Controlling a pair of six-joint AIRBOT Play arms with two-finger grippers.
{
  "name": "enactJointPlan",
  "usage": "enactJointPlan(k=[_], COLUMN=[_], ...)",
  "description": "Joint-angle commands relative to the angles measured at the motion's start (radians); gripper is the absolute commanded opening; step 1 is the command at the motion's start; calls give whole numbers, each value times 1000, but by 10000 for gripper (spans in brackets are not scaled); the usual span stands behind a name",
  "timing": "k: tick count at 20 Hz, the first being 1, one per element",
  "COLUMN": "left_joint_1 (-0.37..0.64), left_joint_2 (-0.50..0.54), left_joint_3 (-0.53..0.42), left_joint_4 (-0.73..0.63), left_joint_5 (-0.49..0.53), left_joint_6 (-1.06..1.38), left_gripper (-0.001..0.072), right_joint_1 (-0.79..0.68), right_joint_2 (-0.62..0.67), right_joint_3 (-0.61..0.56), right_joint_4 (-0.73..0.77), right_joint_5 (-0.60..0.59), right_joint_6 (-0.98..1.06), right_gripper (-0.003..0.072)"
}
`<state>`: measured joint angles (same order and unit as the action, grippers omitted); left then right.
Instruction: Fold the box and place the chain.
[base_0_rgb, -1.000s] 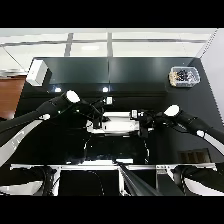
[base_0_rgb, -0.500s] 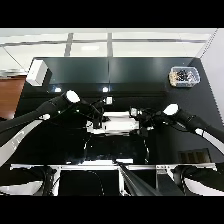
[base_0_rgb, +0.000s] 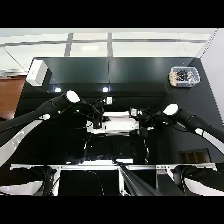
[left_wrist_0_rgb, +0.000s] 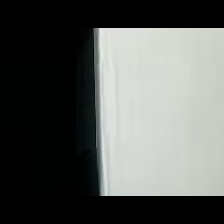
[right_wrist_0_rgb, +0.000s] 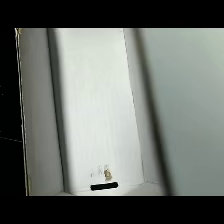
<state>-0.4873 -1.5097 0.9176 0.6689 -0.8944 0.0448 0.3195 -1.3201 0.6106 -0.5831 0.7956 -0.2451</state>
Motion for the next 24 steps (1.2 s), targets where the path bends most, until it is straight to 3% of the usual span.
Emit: enactJointPlan(k=[1, 22, 23, 24], left_joint_1=[0, 0, 0, 0], left_joint_2=[0, 0, 0, 0], left_joint_3=[1, 1, 1, 1], left_joint_4=[0, 1, 0, 0], left_joint_5=[0, -1, -1, -1], left_joint_6=[0, 0, 0, 0], left_gripper=[25, 25, 25, 25], right_joint_1=[1, -1, -1, 0], right_joint_2=[-1, -4, -4, -4], right_joint_3=[1, 0, 0, 0], right_joint_4=[-19, -58, -58, -61], right_joint_5=[12, 12, 13, 13], right_joint_6=[-1, 29, 29, 29], right_gripper=[702, 701, 644, 499])
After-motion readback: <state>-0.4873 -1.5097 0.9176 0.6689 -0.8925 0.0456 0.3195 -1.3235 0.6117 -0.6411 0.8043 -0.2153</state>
